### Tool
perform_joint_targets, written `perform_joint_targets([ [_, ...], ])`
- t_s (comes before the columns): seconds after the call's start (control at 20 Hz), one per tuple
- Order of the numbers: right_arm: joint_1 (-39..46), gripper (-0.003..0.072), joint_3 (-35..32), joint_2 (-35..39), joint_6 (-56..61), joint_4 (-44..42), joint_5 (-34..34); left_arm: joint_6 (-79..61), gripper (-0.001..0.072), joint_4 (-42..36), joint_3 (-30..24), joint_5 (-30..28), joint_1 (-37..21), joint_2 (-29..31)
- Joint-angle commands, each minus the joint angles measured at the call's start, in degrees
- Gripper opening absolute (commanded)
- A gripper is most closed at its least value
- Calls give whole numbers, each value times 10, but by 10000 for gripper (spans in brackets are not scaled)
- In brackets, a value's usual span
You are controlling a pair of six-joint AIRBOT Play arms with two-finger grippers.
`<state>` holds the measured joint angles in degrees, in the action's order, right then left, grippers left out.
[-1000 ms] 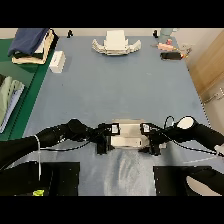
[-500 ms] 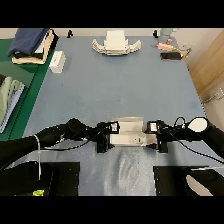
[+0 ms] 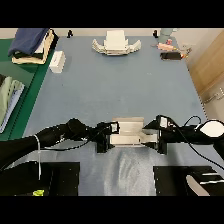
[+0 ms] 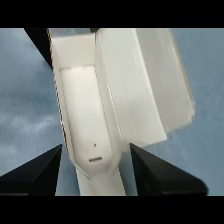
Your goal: Fold the box.
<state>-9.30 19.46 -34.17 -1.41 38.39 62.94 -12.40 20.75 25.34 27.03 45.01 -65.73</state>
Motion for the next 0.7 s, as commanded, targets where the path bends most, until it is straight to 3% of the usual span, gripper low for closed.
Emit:
perform_joint_targets([
  [0.0,0,632,0,17,117,-123,63,0,465,0,0,0,0,0],
  [0.15,0,632,0,17,375,-161,78,0,465,0,0,0,0,0],
  [0.35,0,631,-2,16,564,-159,42,0,464,0,0,0,0,0],
  [0.4,0,611,-2,16,591,-159,33,0,464,0,0,0,0,0],
  [0.5,-1,424,-2,16,646,-158,8,0,464,0,0,0,0,0],
  [0.55,-1,384,-2,16,669,-158,-2,0,464,0,0,0,0,0],
  [0.65,-1,385,-1,16,675,-155,-12,0,464,0,0,0,0,0],
])
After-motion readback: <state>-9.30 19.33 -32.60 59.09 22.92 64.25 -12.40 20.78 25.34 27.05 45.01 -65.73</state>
